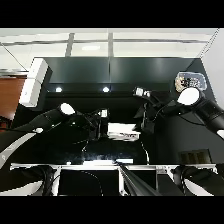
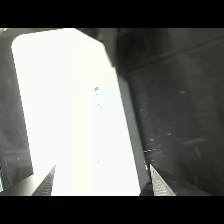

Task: Fold the box and place the chain.

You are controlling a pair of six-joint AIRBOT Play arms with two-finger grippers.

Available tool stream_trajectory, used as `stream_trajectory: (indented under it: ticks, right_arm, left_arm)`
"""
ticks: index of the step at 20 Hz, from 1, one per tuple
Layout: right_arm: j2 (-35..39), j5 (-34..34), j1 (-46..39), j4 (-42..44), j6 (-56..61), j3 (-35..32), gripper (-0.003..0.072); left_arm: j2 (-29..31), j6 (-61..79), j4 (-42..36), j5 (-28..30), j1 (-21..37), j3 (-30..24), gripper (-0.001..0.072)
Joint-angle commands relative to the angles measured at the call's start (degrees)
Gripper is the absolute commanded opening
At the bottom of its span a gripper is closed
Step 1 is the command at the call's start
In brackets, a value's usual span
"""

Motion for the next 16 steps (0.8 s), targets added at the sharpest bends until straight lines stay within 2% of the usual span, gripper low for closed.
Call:
stream_trajectory:
  ticks: [1, 6, 7, 9, 10, 11, 13, 16]
  right_arm:
    - [0.1, -1.9, 2.1, -1.1, -4.9, -2.2, 0.0717]
    - [0.5, 0.2, 2.1, -2.6, -6.1, -2.4, 0.0716]
    - [0.5, -0.3, 2.1, -2.7, -6.1, -2.8, 0.0672]
    - [0.5, -1.6, 2.1, -2.6, -6.2, -3.3, 0.0666]
    - [0.5, -2.1, 2.1, -2.6, -6.1, -3.5, 0.0591]
    - [0.5, -2.3, 2.1, -2.6, -6.1, -3.7, 0.0442]
    - [0.5, -2.6, 2.1, -2.4, -6.1, -4.1, 0.0414]
    - [0.5, -2.6, 2.1, -2.4, -6.1, -4.1, 0.0413]
  left_arm:
    - [0.0, 0.1, 0.1, -0.2, 0.0, 0.0, 0.0481]
    - [0.0, 0.1, 0.3, -0.2, -0.2, 0.0, 0.0481]
    - [0.0, 0.1, 0.5, -0.2, -0.4, 0.0, 0.0481]
    - [0.0, 0.1, 0.9, -0.1, -0.8, 0.0, 0.0481]
    - [0.0, 0.1, 1.0, 0.0, -0.8, 0.0, 0.0481]
    - [0.0, 0.1, 1.0, 0.0, -0.8, 0.0, 0.0481]
    - [0.0, 0.1, 1.0, 0.0, -0.8, 0.0, 0.0481]
    - [0.0, 0.1, 1.0, 0.0, -0.8, 0.0, 0.0481]
